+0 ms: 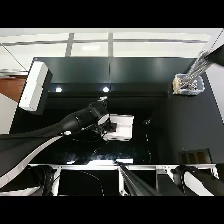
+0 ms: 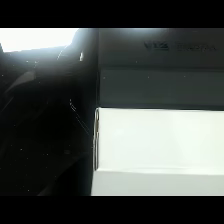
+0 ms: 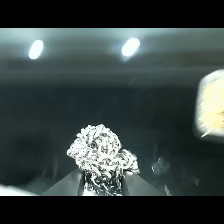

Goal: Fold the box and place the chain.

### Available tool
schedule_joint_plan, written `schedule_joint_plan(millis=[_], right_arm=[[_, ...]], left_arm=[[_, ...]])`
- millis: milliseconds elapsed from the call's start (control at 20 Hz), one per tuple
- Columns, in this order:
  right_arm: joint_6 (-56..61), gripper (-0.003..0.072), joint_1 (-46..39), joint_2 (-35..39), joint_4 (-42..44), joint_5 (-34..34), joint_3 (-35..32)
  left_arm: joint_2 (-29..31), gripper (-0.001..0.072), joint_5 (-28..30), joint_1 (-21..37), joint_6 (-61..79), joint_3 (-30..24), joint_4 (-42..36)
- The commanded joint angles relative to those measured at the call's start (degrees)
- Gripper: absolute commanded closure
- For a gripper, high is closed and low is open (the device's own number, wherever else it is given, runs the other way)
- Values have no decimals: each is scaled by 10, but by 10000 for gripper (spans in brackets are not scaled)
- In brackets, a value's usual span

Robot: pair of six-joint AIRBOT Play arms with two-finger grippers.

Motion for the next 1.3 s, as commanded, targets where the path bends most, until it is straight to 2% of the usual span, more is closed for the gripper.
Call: schedule_joint_plan(millis=[0,200,550,950,1150,1250], right_arm=[[-31,650,73,13,18,34,-60],[-41,650,132,13,21,33,-94],[-50,650,205,13,68,35,-94],[-47,650,301,12,71,64,-114],[-50,650,332,11,146,17,-145],[-50,650,350,11,149,-19,-163]], left_arm=[[0,678,0,0,0,0,0],[0,678,1,0,0,0,0],[0,678,3,0,0,0,0],[0,678,3,0,0,0,0],[0,678,3,0,0,0,0],[0,678,3,0,0,0,0]])
